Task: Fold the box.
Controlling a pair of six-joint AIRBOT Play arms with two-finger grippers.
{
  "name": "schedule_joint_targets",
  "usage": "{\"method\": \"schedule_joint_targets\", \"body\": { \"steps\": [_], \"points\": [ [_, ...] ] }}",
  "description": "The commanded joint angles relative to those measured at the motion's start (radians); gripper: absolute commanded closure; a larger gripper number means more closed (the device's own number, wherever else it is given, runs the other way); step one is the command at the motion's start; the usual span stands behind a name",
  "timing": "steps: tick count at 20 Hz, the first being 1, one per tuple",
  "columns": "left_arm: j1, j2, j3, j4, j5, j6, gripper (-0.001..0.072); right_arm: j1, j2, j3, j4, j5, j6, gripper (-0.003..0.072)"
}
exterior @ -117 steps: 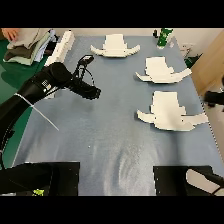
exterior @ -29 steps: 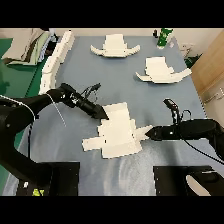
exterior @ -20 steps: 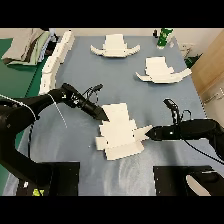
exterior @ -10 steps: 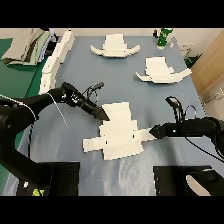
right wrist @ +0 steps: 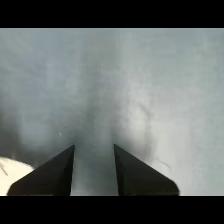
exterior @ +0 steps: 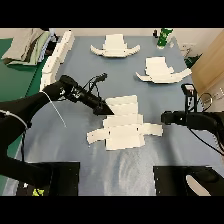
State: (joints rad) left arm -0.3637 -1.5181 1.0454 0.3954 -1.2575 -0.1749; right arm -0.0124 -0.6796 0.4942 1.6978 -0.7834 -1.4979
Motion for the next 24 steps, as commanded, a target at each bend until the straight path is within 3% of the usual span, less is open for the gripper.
{"method": "schedule_joint_targets", "body": {
  "steps": [1,6,10,13,14,15,24],
  "points": [
    [-0.071,0.079,-0.013,0.099,0.124,0.062,0.0703,0.0,0.002,0.087,0.034,0.047,0.051,0.0323],
    [-0.185,0.268,-0.19,0.032,0.429,0.179,0.0703,0.0,-0.002,0.135,0.039,0.037,0.06,0.0323],
    [-0.253,0.38,-0.351,-0.064,0.583,0.374,0.07,0.0,-0.024,0.132,0.055,0.039,0.06,0.0323],
    [-0.276,0.36,-0.394,-0.064,0.614,0.377,0.0699,0.002,-0.056,0.132,0.08,0.039,0.06,0.0334],
    [-0.28,0.347,-0.401,-0.065,0.624,0.377,0.0698,0.003,-0.064,0.132,0.086,0.039,0.06,0.0431],
    [-0.283,0.335,-0.403,-0.066,0.623,0.377,0.0698,0.005,-0.068,0.132,0.092,0.041,0.06,0.0462],
    [-0.285,0.302,-0.403,-0.062,0.605,0.356,0.0695,0.006,-0.067,0.132,0.118,0.03,0.06,0.0463]
  ]
}}
